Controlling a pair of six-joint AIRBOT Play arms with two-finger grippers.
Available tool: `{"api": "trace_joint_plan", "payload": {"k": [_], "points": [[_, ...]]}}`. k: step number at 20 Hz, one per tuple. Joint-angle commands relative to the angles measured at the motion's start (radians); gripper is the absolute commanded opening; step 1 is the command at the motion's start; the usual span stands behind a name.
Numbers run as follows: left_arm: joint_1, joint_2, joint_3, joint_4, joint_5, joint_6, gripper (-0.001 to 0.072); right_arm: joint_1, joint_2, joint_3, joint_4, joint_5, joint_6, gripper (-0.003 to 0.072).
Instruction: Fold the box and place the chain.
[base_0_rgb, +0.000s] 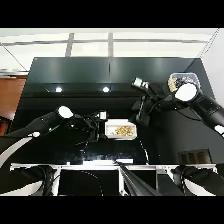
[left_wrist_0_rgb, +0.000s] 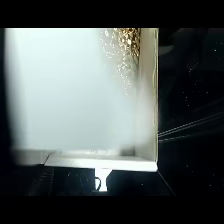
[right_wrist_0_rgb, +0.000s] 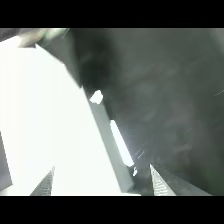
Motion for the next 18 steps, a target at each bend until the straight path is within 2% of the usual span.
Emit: {"api": "trace_joint_plan", "payload": {"k": [1, 6, 11, 18], "points": [[0.0, 0.0, 0.001, 0.0, 0.003, -0.002, 0.0369, 0.024, 0.01, -0.076, -0.035, 0.042, -0.045, 0.0714], [0.0, 0.0, 0.001, 0.0, 0.003, -0.002, 0.0369, 0.073, 0.01, -0.106, -0.034, -0.064, -0.174, 0.0715], [0.0, 0.0, 0.001, 0.0, 0.0, -0.002, 0.0369, 0.078, 0.011, -0.106, -0.031, -0.013, -0.187, 0.0714], [0.0, -0.001, 0.001, 0.0, 0.0, -0.001, 0.0369, 0.078, 0.013, -0.105, -0.027, -0.013, -0.186, 0.0715]]}}
